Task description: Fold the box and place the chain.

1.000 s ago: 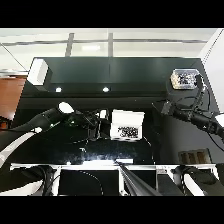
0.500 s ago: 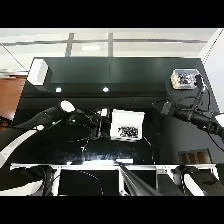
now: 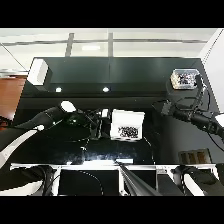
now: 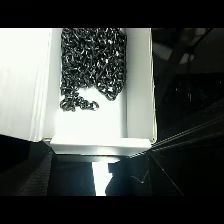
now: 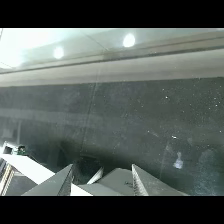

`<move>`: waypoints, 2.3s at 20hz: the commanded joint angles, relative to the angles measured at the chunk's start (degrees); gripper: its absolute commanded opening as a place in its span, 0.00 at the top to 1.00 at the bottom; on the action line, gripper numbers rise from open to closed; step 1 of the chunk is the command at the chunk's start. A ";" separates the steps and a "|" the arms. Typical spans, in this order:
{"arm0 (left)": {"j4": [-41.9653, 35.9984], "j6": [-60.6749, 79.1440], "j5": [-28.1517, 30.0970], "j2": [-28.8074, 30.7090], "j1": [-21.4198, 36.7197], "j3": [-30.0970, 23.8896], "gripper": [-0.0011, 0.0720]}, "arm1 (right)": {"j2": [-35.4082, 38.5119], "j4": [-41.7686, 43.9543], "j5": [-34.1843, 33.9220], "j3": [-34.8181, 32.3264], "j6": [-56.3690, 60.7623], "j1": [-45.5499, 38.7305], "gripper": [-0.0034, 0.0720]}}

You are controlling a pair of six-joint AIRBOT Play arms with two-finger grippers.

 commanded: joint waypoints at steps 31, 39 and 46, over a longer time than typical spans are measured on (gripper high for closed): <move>-0.28 -4.15 0.98 -2.36 -3.04 2.93 0.03 | -0.48 -29.90 16.76 -0.59 36.57 2.43 0.89; -0.28 -4.15 1.07 -2.36 -3.08 2.93 0.03 | -6.05 -25.75 10.34 -4.26 40.50 12.04 0.89; 0.15 -4.15 1.46 -2.36 -4.20 2.93 0.03 | -11.02 -22.21 5.64 -4.28 40.02 15.56 0.89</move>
